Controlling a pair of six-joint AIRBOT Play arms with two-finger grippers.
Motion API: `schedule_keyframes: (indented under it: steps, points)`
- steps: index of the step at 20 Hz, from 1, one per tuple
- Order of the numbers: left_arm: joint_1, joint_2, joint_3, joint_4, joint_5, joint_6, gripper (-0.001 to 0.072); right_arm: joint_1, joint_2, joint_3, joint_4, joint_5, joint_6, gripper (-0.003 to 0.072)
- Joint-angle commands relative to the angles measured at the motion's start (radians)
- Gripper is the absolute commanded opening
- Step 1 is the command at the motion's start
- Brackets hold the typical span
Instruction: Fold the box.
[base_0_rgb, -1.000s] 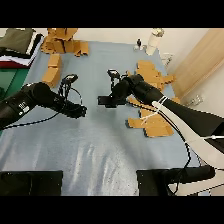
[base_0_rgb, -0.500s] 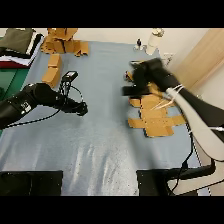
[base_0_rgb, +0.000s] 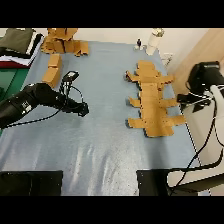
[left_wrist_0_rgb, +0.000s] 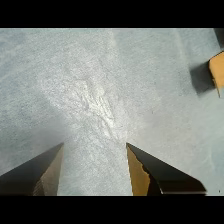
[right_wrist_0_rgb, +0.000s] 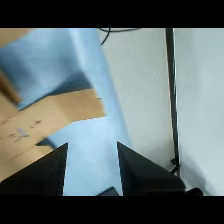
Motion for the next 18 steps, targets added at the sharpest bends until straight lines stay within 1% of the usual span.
schedule_keyframes:
  steps: [1,3,4,7,8,10,11,12,13,14,15,16,18]
  points:
    - [0.001,-0.001,0.0,-0.005,-0.005,0.001,0.0602,-0.145,-0.011,-0.005,0.129,0.057,-0.144,0.0468]
    - [0.0,-0.001,0.0,-0.01,-0.006,-0.002,0.0602,-0.198,-0.033,-0.005,0.251,0.066,-0.223,0.0468]
    - [0.0,-0.001,0.0,-0.021,-0.007,-0.002,0.0602,-0.219,-0.045,-0.006,0.29,0.066,-0.256,0.0468]
    - [0.0,-0.001,0.0,-0.038,-0.007,-0.002,0.0602,-0.251,-0.078,-0.047,0.335,0.1,-0.349,0.0468]
    - [0.0,-0.001,0.0,-0.05,-0.007,-0.002,0.0602,-0.256,-0.088,-0.07,0.362,0.119,-0.381,0.0467]
    - [0.0,-0.001,0.0,-0.088,-0.007,-0.003,0.0602,-0.259,-0.112,-0.115,0.441,0.121,-0.455,0.0465]
    - [0.0,-0.001,0.0,-0.106,-0.007,-0.003,0.0602,-0.259,-0.122,-0.137,0.496,0.11,-0.49,0.0416]
    - [0.0,-0.001,0.0,-0.119,-0.007,-0.003,0.0602,-0.259,-0.125,-0.151,0.557,0.095,-0.529,0.0258]
    - [0.0,-0.001,0.0,-0.121,-0.007,-0.003,0.0601,-0.259,-0.125,-0.158,0.641,0.071,-0.572,0.0049]
    - [0.0,-0.001,0.0,-0.125,-0.007,-0.003,0.0602,-0.259,-0.124,-0.158,0.725,0.041,-0.607,0.0004]
    - [0.001,-0.001,0.0,-0.136,-0.008,-0.003,0.0602,-0.259,-0.119,-0.158,0.792,0.018,-0.612,0.0003]
    - [0.0,-0.001,0.0,-0.141,-0.01,-0.003,0.0601,-0.254,-0.11,-0.157,0.826,0.002,-0.611,0.0003]
    - [0.0,-0.001,0.0,-0.144,-0.028,-0.005,0.0601,-0.235,-0.083,-0.158,0.837,-0.038,-0.607,0.0003]
